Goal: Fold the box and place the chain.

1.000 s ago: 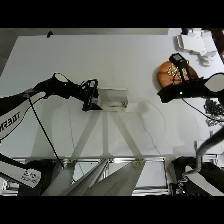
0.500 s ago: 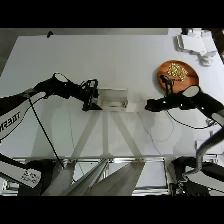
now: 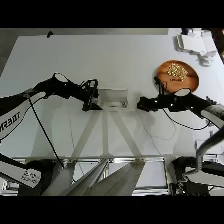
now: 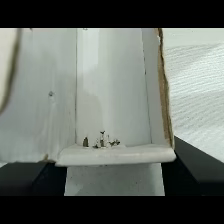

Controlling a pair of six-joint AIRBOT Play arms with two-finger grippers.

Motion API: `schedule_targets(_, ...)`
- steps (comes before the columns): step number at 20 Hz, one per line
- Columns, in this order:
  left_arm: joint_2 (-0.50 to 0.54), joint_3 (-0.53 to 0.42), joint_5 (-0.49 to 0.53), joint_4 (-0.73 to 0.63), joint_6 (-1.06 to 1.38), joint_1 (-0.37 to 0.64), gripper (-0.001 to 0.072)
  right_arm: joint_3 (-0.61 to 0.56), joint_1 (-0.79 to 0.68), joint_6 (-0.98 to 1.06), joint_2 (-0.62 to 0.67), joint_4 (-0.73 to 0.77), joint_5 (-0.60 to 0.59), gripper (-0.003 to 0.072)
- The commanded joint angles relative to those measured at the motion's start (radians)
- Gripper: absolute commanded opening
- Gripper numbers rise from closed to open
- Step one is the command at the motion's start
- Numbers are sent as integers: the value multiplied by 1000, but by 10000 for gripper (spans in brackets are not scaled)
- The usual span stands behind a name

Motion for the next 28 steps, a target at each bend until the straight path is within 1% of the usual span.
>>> schedule_targets(1,0,0,0,0,0,1,208,0,23,-34,-5,121,2,38)
schedule_targets(2,0,0,0,0,0,1,208,0,33,-34,-5,142,2,105)
schedule_targets(3,0,0,0,0,0,1,208,0,43,-34,-5,165,0,194)
schedule_targets(4,0,0,0,0,0,1,208,0,51,-34,-5,184,-1,228)
schedule_targets(5,0,0,0,0,0,1,208,0,59,-35,-5,200,-1,230)
schedule_targets(6,0,0,0,0,0,1,208,0,67,-35,-5,214,-1,249)
schedule_targets(8,0,0,0,0,0,1,208,1,86,-34,-5,230,-15,443)
schedule_targets(9,0,0,0,0,0,1,208,1,98,-34,-5,229,-26,482)
schedule_targets(13,0,0,0,0,0,1,208,1,134,-35,-5,226,-89,480)
schedule_targets(17,0,0,0,0,0,1,208,1,135,-34,5,133,-93,475)
schedule_targets(23,0,0,1,0,0,1,208,1,132,-34,69,101,-127,472)
schedule_targets(24,0,0,0,0,0,1,208,1,132,-34,78,87,-128,458)
schedule_targets(28,0,0,0,0,0,1,208,1,132,-33,87,52,-124,455)
